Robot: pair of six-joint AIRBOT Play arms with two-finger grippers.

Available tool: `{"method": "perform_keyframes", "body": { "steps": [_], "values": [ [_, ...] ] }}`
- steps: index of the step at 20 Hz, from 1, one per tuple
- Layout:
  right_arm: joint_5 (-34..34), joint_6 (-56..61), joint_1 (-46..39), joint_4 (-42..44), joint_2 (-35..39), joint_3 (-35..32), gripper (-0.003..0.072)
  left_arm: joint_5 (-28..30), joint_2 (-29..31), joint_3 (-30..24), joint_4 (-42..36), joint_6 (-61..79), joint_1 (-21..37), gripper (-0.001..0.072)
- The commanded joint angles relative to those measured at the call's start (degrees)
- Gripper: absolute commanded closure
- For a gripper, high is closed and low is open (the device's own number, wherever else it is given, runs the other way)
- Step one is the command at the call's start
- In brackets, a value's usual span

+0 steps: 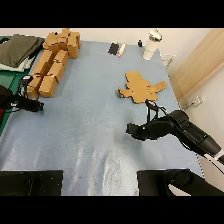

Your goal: Fold the box.

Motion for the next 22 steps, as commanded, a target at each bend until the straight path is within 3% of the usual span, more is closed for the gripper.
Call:
{"method": "perform_keyframes", "body": {
  "steps": [1,7,10,14,22],
  "values": [
    [1.4,-2.5,-1.0,-0.2,-3.7,2.4,0.0682,-10.7,3.0,0.1,-1.1,-5.9,-3.5,0.0699],
    [-1.0,-13.5,-6.2,0.5,-22.0,19.3,0.0682,-19.7,3.1,8.5,8.5,-30.3,-32.0,0.0700],
    [-3.4,-16.0,-6.8,0.5,-29.7,27.9,0.0682,-20.1,3.1,10.5,9.1,-39.0,-40.7,0.0700],
    [-4.9,-17.2,-6.8,0.9,-35.0,34.1,0.0682,-22.4,1.1,10.5,9.0,-46.0,-42.5,0.0699],
    [-5.5,-17.1,-6.8,0.8,-35.1,34.2,0.0682,-22.4,1.2,10.6,8.9,-45.9,-42.5,0.0698]
  ]
}}
